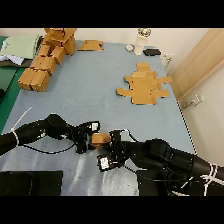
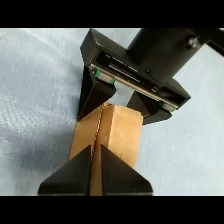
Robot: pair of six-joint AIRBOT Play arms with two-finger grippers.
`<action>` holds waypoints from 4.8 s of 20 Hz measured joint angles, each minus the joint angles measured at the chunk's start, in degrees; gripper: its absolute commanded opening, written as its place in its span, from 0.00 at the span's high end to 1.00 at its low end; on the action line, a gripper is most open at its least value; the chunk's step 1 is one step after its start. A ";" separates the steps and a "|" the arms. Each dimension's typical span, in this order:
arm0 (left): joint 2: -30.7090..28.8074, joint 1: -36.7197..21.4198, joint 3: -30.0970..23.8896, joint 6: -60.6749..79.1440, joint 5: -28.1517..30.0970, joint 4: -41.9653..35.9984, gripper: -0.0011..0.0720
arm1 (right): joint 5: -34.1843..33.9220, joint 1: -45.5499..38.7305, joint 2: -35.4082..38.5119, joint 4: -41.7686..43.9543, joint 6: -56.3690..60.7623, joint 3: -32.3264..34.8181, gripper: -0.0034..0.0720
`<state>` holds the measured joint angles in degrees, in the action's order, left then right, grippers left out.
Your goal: Fold the box.
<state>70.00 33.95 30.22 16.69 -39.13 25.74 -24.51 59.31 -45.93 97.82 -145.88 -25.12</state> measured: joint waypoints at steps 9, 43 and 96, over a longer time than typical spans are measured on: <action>0.00 0.00 0.00 -0.04 0.00 0.00 0.37 | -8.02 -4.24 14.27 -0.17 52.57 -2.36 0.95; 0.00 0.00 0.00 -0.11 -0.04 -0.04 0.37 | 26.03 -1.68 10.12 1.62 120.80 16.46 0.95; -10.40 -63.36 2.08 -49.46 10.34 28.15 0.37 | -32.96 -24.30 -5.88 -17.46 102.77 -13.09 0.95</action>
<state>59.59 -29.41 32.29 -32.77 -28.80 53.89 -57.47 35.00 -51.81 80.36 -43.11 -38.22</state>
